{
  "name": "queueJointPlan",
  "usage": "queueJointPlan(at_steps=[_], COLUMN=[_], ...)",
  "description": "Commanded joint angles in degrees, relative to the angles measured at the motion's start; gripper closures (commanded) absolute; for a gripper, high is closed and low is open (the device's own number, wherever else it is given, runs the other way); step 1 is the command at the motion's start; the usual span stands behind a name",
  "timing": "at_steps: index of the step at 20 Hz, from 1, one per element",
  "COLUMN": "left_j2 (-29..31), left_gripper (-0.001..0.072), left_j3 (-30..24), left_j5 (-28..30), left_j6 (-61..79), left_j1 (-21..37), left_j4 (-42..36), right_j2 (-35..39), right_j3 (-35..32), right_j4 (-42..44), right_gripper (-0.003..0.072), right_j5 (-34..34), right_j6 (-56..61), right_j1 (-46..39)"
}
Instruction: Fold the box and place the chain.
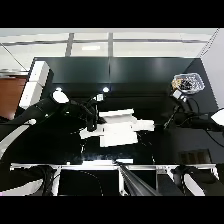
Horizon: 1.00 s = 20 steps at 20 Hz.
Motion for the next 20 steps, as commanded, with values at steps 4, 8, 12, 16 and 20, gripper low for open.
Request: queueJointPlan(at_steps=[4, 8, 12, 16, 20], left_j2=[-2.6, -3.3, -3.6, -3.7, -3.7], left_gripper=[0.0686, 0.0685, 0.0685, 0.0685, 0.0685], left_j3=[-0.7, -0.7, -0.7, -0.7, -0.7], left_j5=[3.0, 4.7, 4.2, 4.5, 4.5], left_j6=[4.0, 7.4, 8.4, 8.4, 8.4], left_j1=[-0.2, -0.6, -0.9, -0.9, -0.9], left_j4=[1.5, 5.1, 6.2, 6.2, 6.2], right_j2=[-0.9, -1.3, -1.5, -4.5, -8.5], right_j3=[-3.0, -8.4, -10.9, -10.9, -10.9], right_j4=[-1.6, -1.6, -1.6, -1.5, 2.5], right_gripper=[0.0054, 0.0054, 0.0054, 0.0053, 0.0053], right_j5=[-9.1, -13.9, -19.5, -19.6, -20.1], right_j6=[-4.3, -4.7, -5.4, -7.7, -12.2], right_j1=[10.4, 17.2, 22.2, 26.7, 32.0])
